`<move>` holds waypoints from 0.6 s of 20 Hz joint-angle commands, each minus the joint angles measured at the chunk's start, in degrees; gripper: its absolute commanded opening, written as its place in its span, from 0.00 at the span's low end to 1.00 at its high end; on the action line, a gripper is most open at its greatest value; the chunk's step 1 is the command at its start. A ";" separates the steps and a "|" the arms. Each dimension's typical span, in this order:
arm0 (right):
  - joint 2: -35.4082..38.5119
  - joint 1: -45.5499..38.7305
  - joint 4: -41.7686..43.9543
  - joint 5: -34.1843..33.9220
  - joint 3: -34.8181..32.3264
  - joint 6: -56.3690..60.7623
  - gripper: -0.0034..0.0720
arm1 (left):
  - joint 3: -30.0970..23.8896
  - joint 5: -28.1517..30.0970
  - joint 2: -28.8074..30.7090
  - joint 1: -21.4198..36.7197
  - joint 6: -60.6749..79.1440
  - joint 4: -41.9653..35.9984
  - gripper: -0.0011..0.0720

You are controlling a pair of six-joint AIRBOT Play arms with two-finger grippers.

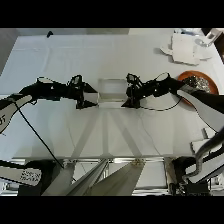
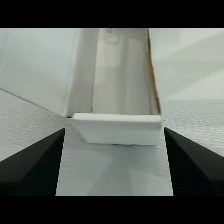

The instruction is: Fold the box and place the chain.

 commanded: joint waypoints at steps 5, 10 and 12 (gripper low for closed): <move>-0.02 0.02 0.02 0.02 0.02 0.00 0.62 | 5.18 -4.00 -2.58 0.59 -0.11 6.12 0.97; -0.02 0.02 0.02 0.02 0.00 0.00 0.62 | 5.18 -4.90 -3.28 0.52 -0.57 5.27 0.97; -0.02 0.02 0.02 0.02 0.02 0.00 0.62 | 5.18 -4.50 -3.30 -0.15 -0.55 4.66 0.97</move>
